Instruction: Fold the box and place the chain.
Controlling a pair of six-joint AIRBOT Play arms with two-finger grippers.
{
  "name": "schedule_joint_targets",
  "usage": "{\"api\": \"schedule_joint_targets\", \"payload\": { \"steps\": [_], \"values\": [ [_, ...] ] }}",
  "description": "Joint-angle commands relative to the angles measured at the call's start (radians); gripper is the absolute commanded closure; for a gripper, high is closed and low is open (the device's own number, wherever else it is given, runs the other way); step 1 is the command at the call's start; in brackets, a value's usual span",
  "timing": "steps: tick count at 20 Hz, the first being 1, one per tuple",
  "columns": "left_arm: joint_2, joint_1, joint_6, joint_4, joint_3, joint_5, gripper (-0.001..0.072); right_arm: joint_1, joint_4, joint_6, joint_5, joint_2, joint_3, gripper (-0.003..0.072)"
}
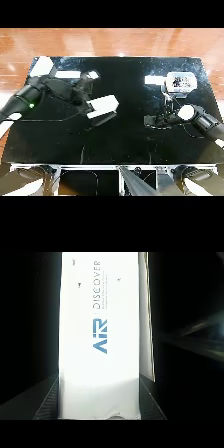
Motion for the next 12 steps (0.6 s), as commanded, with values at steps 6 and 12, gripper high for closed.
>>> {"api": "schedule_joint_targets", "payload": {
  "steps": [6, 12],
  "values": [
    [0.058, 0.515, -0.182, 0.215, 0.002, 0.167, 0.0693, 0.0, -0.008, -0.021, -0.006, 0.0, 0.001, 0.0657],
    [0.022, 0.856, -0.165, 0.121, 0.002, 0.044, 0.0692, -0.001, -0.016, -0.019, -0.024, 0.0, 0.001, 0.0657]
  ]
}}
